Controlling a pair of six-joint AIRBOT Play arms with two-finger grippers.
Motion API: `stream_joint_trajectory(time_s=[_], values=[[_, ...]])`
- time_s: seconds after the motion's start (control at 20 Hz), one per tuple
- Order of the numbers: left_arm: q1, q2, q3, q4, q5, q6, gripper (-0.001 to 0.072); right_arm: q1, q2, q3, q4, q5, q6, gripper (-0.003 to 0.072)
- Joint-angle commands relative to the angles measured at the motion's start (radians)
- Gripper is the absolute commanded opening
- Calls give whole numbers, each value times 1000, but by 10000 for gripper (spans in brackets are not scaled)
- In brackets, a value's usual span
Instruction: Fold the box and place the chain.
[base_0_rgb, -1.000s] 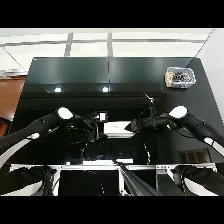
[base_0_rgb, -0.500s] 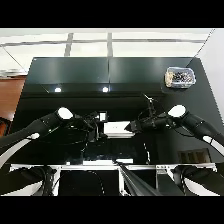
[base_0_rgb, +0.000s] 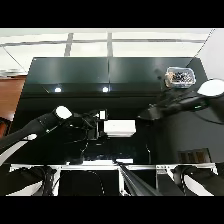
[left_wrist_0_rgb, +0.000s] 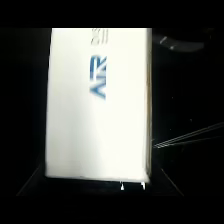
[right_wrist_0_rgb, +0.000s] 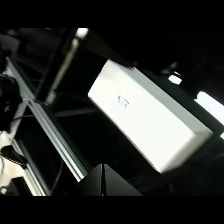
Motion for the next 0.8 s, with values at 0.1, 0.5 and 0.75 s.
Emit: stream_joint_trajectory(time_s=[0.1, 0.5, 0.75], values=[[0, 131, 51, 201, -113, -150, 716, -233, 143, 39, -129, 138, 26, 15], [-172, -23, 288, 122, -16, -466, 715, -243, 152, 2, -71, -46, 24, 15], [-172, -177, 344, 102, -135, -564, 715, -243, 152, 1, -92, -37, -6, 15]])
